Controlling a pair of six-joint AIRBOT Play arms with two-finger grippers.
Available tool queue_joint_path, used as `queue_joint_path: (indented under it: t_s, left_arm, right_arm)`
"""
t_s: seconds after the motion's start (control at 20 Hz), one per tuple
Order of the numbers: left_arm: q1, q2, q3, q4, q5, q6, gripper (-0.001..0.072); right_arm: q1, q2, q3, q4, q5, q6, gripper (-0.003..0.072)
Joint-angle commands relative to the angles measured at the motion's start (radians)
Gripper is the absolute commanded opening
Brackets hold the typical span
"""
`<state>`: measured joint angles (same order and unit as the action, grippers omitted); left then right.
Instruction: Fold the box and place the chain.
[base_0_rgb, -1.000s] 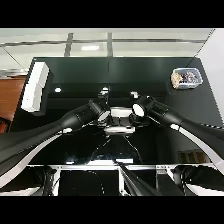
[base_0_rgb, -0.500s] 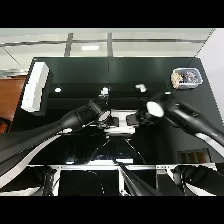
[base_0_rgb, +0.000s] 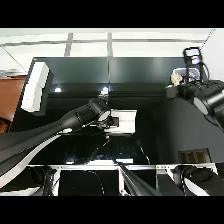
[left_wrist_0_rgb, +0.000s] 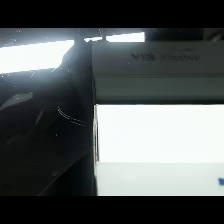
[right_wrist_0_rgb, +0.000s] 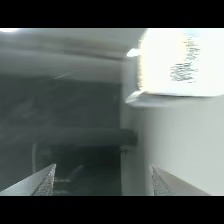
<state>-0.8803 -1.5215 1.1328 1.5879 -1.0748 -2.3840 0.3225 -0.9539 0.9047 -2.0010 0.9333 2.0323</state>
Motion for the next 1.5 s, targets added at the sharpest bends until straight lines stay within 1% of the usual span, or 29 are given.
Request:
queue_joint_path:
  t_s: [0.0, 0.1, 0.2, 0.25, 0.3, 0.35, 0.45, 0.55, 0.65, 0.75, 1.0, 1.05, 1.1, 1.2, 1.25, 1.3, 1.35, 1.4, 1.45]
  left_arm:
    - [0.000, 0.000, 0.001, 0.000, 0.000, 0.001, 0.0026]
    - [0.000, 0.000, 0.001, 0.001, -0.001, 0.001, 0.0025]
    - [0.000, 0.000, 0.001, 0.000, -0.001, 0.002, 0.0026]
    - [0.000, 0.000, 0.001, 0.000, -0.001, 0.001, 0.0025]
    - [0.000, 0.000, 0.001, 0.000, -0.001, 0.001, 0.0026]
    - [0.000, 0.000, 0.001, 0.000, -0.001, 0.001, 0.0026]
    - [0.000, 0.000, 0.001, -0.002, -0.001, 0.001, 0.0026]
    - [0.000, 0.000, 0.001, -0.002, -0.001, 0.001, 0.0026]
    - [0.000, 0.000, 0.001, -0.002, 0.000, 0.001, 0.0025]
    - [0.000, 0.000, 0.001, -0.002, 0.000, 0.001, 0.0025]
    - [0.000, 0.000, 0.001, -0.002, -0.001, 0.001, 0.0025]
    - [0.000, 0.000, 0.001, -0.003, -0.001, 0.001, 0.0025]
    - [0.000, 0.000, 0.001, -0.003, -0.001, 0.001, 0.0025]
    - [0.000, 0.000, 0.001, -0.003, -0.001, 0.001, 0.0025]
    - [0.000, 0.000, 0.001, -0.003, -0.001, 0.001, 0.0025]
    - [0.000, 0.000, 0.001, -0.003, -0.001, 0.001, 0.0025]
    - [0.000, 0.000, 0.001, -0.003, -0.001, 0.001, 0.0026]
    - [0.000, 0.000, 0.001, -0.003, -0.002, 0.001, 0.0025]
    - [0.000, 0.000, 0.001, -0.003, -0.002, 0.001, 0.0025]
  right_arm:
    - [-0.289, -0.134, -0.040, 0.078, -0.198, 0.041, 0.0720]
    - [-0.414, -0.267, 0.021, 0.240, -0.212, -0.017, 0.0720]
    - [-0.490, -0.407, 0.156, 0.359, -0.182, -0.053, 0.0720]
    - [-0.520, -0.477, 0.246, 0.402, -0.151, -0.054, 0.0720]
    - [-0.544, -0.555, 0.359, 0.436, -0.103, -0.055, 0.0720]
    - [-0.559, -0.635, 0.482, 0.438, -0.041, -0.055, 0.0720]
    - [-0.571, -0.775, 0.691, 0.430, 0.073, -0.070, 0.0720]
    - [-0.582, -0.904, 0.863, 0.430, 0.165, -0.061, 0.0720]
    - [-0.589, -0.988, 0.959, 0.430, 0.187, -0.059, 0.0720]
    - [-0.589, -1.046, 1.011, 0.434, 0.174, -0.130, 0.0720]
    - [-0.592, -1.104, 1.027, 0.431, 0.098, -0.156, 0.0720]
    - [-0.592, -1.107, 1.027, 0.431, 0.093, -0.156, 0.0607]
    - [-0.592, -1.110, 1.027, 0.430, 0.094, -0.156, 0.0583]
    - [-0.596, -1.111, 1.027, 0.424, 0.093, -0.156, 0.0582]
    - [-0.598, -1.111, 1.027, 0.420, 0.093, -0.156, 0.0496]
    - [-0.599, -1.111, 1.027, 0.420, 0.093, -0.156, 0.0386]
    - [-0.599, -1.109, 1.028, 0.427, 0.098, -0.156, 0.0157]
    - [-0.597, -1.102, 1.027, 0.434, 0.113, -0.158, 0.0044]
    - [-0.595, -1.090, 1.027, 0.434, 0.129, -0.167, 0.0044]
